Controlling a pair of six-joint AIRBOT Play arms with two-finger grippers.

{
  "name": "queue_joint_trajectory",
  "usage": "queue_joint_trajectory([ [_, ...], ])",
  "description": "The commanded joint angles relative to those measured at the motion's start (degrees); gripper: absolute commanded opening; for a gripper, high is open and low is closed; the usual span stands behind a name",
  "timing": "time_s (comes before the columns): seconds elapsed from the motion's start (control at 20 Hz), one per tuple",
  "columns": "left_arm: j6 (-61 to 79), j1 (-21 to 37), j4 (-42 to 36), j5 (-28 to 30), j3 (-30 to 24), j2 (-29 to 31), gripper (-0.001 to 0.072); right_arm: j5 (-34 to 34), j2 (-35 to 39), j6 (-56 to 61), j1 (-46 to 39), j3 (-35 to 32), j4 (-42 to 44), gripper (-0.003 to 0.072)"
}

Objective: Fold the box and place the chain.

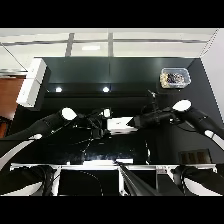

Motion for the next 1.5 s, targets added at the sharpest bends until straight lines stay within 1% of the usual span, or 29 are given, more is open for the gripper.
queue_joint_trajectory([
  [0.0, 0.0, 0.0, 0.0, 0.0, 0.0, 0.0, 0.0226, -4.1, -4.3, -0.5, 1.7, -0.9, 3.1, 0.0015],
  [0.1, 0.0, 0.0, 0.0, 0.0, 0.0, 0.0, 0.0226, -5.0, -5.2, -0.5, 1.6, -0.9, 1.8, 0.0015],
  [0.15, 0.0, 0.0, 0.0, 0.0, 0.0, 0.0, 0.0227, -4.0, -5.0, -1.1, 1.1, -0.5, 2.2, 0.0015],
  [0.3, 0.0, 0.1, 0.2, 0.4, 0.0, 0.2, 0.0229, 3.9, -2.6, -3.0, -1.7, 2.8, 2.7, 0.0015],
  [0.35, -0.2, 0.3, 0.2, 0.2, 0.0, 0.8, 0.0256, 6.7, -0.9, -3.0, -3.3, 4.3, 2.4, 0.0015],
  [0.4, -0.4, 0.6, 0.3, 0.0, 0.0, 1.7, 0.0424, 9.4, 1.2, -2.8, -5.6, 6.0, 1.5, 0.0015],
  [0.45, -1.7, 1.1, 0.5, -0.2, 0.0, 2.9, 0.0655, 11.2, 3.4, -1.8, -8.0, 7.3, 0.2, 0.0015],
  [0.5, -4.3, 1.7, 0.6, 0.0, 0.0, 4.3, 0.0710, 12.3, 5.9, -0.2, -10.9, 8.5, -2.1, 0.0015],
  [0.6, -11.0, 3.2, 3.9, -1.1, 0.0, 8.3, 0.0711, 13.1, 10.5, 1.6, -16.9, 9.0, -6.5, 0.0015],
  [0.7, -18.2, 3.9, 8.7, -3.7, 0.4, 11.1, 0.0710, 13.0, 13.0, 3.2, -21.6, 9.0, -10.2, 0.0015],
  [0.8, -22.7, 2.7, 9.0, -6.0, 3.1, 10.4, 0.0709, 11.7, 13.0, 3.6, -23.5, 9.0, -10.9, 0.0015],
  [0.9, -23.1, -0.4, 9.0, -6.7, 7.6, 7.3, 0.0708, 8.2, 13.0, 3.7, -23.5, 9.0, -11.0, 0.0016],
  [1.05, -23.1, -4.7, 9.0, -6.7, 16.4, -0.7, 0.0708, 4.2, 13.0, 3.7, -23.5, 9.0, -11.1, 0.0016],
  [1.2, -23.1, -6.5, 9.3, -7.8, 24.3, -8.6, 0.0708, 3.2, 13.0, 3.7, -24.0, 9.0, -11.4, 0.0016],
  [1.3, -23.0, -6.4, 10.0, -11.3, 27.0, -11.5, 0.0708, 3.8, 13.0, 3.7, -24.4, 9.0, -12.8, 0.0016],
  [1.45, -22.9, -6.5, 17.6, -16.5, 27.2, -12.9, 0.0708, 3.8, 13.0, 3.7, -24.5, 9.0, -14.2, 0.0016],
])
